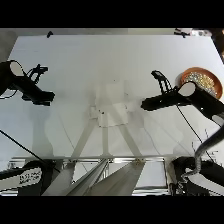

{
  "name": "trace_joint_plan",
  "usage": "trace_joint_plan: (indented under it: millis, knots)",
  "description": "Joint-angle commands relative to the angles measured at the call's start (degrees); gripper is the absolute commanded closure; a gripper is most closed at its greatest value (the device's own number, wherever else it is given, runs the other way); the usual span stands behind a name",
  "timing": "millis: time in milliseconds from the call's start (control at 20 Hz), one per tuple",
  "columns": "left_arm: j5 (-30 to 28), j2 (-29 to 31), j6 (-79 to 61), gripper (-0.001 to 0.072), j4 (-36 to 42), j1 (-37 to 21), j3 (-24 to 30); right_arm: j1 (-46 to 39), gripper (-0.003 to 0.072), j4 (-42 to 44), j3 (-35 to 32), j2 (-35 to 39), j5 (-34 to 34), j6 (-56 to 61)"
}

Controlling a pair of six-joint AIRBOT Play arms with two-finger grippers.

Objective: Fold the box and place the chain.

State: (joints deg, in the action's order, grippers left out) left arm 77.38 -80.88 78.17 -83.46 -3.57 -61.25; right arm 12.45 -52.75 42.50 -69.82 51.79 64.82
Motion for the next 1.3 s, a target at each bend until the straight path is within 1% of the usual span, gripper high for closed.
trace_joint_plan:
  millis: [0, 50, 100, 150, 250, 300, 350, 450, 500, 600, 800, 900, 1050, 1250]
  knots:
    - [-2.3, 0.0, -4.8, 0.0645, 4.2, 0.1, 0.0, 2.6, 0.0681, 0.0, -0.1, 0.0, -1.9, 1.4]
    - [-2.7, 0.0, -10.1, 0.0486, 8.1, 0.1, 0.0, 2.6, 0.0681, -0.2, -0.1, 0.0, -1.8, 1.4]
    - [-2.7, 0.0, -16.3, 0.0279, 13.3, 0.1, 0.0, 2.6, 0.0681, -0.4, -0.1, 0.0, -1.8, 1.4]
    - [-3.1, 0.0, -21.9, 0.0257, 20.0, 0.1, 0.0, 2.6, 0.0681, -0.7, -0.1, 0.0, -1.8, 1.4]
    - [-3.3, -0.2, -33.3, 0.0257, 33.0, 0.3, 0.0, 2.6, 0.0681, -1.0, -0.1, 0.0, -1.8, 1.4]
    - [-3.5, -0.4, -38.2, 0.0257, 37.9, 0.7, 0.0, 2.6, 0.0681, -1.0, -0.1, 0.0, -1.8, 1.4]
    - [-4.4, -0.8, -41.9, 0.0256, 41.7, 1.4, 0.0, 2.6, 0.0681, -1.0, -0.1, 0.0, -1.8, 1.4]
    - [-5.3, -1.9, -47.0, 0.0255, 46.3, 3.6, 0.0, 2.6, 0.0681, -1.0, -0.1, 0.0, -1.8, 1.4]
    - [-5.4, -2.6, -48.9, 0.025, 47.0, 5.2, 0.0, 2.6, 0.068, -1.0, -0.1, 0.0, -1.8, 1.4]
    - [-5.6, -4.6, -50.8, 0.0178, 47.0, 8.4, 0.0, 2.6, 0.068, -1.0, -0.1, 0.0, -1.8, 1.4]
    - [-6.3, -10.3, -53.1, 0.0176, 47.5, 12.3, 0.0, 2.6, 0.068, -1.0, -0.1, 0.0, -1.7, 1.4]
    - [-6.4, -12.7, -56.3, 0.0176, 50.6, 13.0, 0.0, 2.6, 0.068, -1.0, -0.1, 0.0, -1.6, 1.4]
    - [-8.5, -15.0, -60.5, 0.0177, 55.2, 13.7, 0.0, 2.6, 0.068, -1.0, -0.1, 0.0, -1.6, 1.4]
    - [-8.7, -17.2, -61.8, 0.0179, 55.6, 14.4, 0.0, 2.6, 0.068, -0.9, -0.1, 0.0, -1.2, 1.4]
